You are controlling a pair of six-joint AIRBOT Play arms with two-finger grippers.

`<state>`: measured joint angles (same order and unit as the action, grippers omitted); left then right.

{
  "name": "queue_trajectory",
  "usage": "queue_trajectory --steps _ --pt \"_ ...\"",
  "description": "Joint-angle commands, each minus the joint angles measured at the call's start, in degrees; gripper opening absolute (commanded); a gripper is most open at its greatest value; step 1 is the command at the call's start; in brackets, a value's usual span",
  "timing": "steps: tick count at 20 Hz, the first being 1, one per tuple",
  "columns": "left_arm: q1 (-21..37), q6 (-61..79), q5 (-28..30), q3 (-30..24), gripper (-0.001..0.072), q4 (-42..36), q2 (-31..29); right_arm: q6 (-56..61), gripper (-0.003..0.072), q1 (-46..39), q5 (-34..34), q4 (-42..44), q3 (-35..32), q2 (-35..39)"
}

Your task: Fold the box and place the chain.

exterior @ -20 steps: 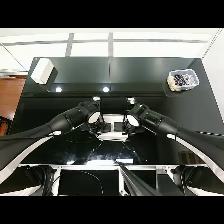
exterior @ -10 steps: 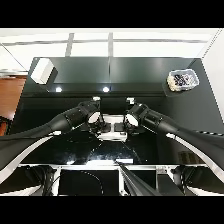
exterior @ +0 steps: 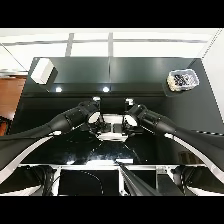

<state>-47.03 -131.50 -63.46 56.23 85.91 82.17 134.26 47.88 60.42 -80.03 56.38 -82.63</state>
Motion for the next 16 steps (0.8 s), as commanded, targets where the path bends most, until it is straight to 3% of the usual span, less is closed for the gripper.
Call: queue_trajectory --steps 1,4,6,7,10,14,16 --pt "-0.02 0.13 -0.07 0.00 0.0030 0.15 0.00 -0.68 0.0056 0.04 -0.94 0.09 0.04 -0.02" --pt "-0.02 0.13 -0.07 0.00 0.0030 0.15 0.00 -0.76 0.0069 0.02 -0.92 0.09 0.04 0.00" --pt "-0.02 0.13 -0.07 0.00 0.0030 0.15 0.00 -0.81 0.0429 0.02 0.50 0.11 0.07 0.39" --pt "0.00 0.13 -0.07 0.00 0.0030 0.17 0.00 -2.05 0.0499 0.00 2.03 0.07 0.17 1.16" --pt "0.00 0.13 -0.07 0.00 0.0030 0.17 0.00 -7.91 0.0500 -0.04 4.48 -0.83 0.20 6.38" --pt "0.02 0.13 -0.04 0.00 0.0029 0.20 0.00 -15.98 0.0500 -2.23 8.63 -2.14 0.22 20.68" --pt "0.02 0.13 -0.07 0.00 0.0030 0.17 0.00 -17.97 0.0500 -4.96 10.97 -10.27 0.20 28.26"
